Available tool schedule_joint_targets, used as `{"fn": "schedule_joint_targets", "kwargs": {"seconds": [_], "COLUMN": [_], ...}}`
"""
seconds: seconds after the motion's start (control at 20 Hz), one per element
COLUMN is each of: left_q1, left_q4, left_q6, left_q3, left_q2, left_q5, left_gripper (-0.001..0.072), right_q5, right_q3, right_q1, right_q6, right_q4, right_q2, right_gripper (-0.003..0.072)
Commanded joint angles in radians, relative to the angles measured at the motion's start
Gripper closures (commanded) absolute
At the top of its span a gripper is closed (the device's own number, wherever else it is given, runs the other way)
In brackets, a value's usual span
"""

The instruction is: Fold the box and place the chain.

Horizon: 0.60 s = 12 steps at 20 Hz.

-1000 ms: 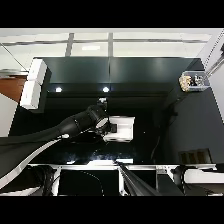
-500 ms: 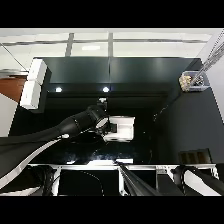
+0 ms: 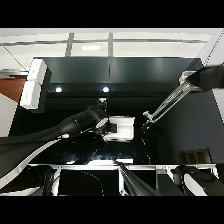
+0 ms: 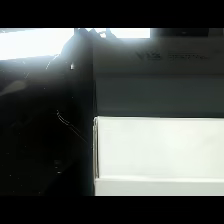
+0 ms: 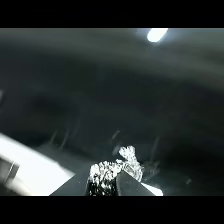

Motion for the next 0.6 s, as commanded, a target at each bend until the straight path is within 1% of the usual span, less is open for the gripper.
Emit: {"fn": "schedule_joint_targets", "kwargs": {"seconds": [0.0,0.15,0.35,0.45,0.55], "left_q1": [0.0,0.0,0.0,0.0,0.0], "left_q4": [0.0,0.0,0.0,0.0,0.0], "left_q6": [0.0,0.0,0.0,0.0,0.0], "left_q3": [0.0,0.0,0.0,0.0,0.0], "left_q2": [0.0,0.0,0.0,0.0,0.0], "left_q5": [0.0,0.0,0.0,0.0,0.0], "left_gripper": [0.0682,0.0682,0.0682,0.0682,0.0682], "right_q5": [0.031,0.036,0.067,0.053,0.043], "right_q3": [-0.118,-0.124,-0.126,-0.126,-0.115], "right_q1": [0.069,0.094,0.175,0.208,0.208], "right_q6": [-0.066,-0.068,-0.113,-0.138,-0.147], "right_q4": [0.106,0.149,0.237,0.295,0.364], "right_q2": [0.021,0.021,0.02,0.02,0.02], "right_gripper": [0.065,0.065,0.065,0.065,0.0649]}}
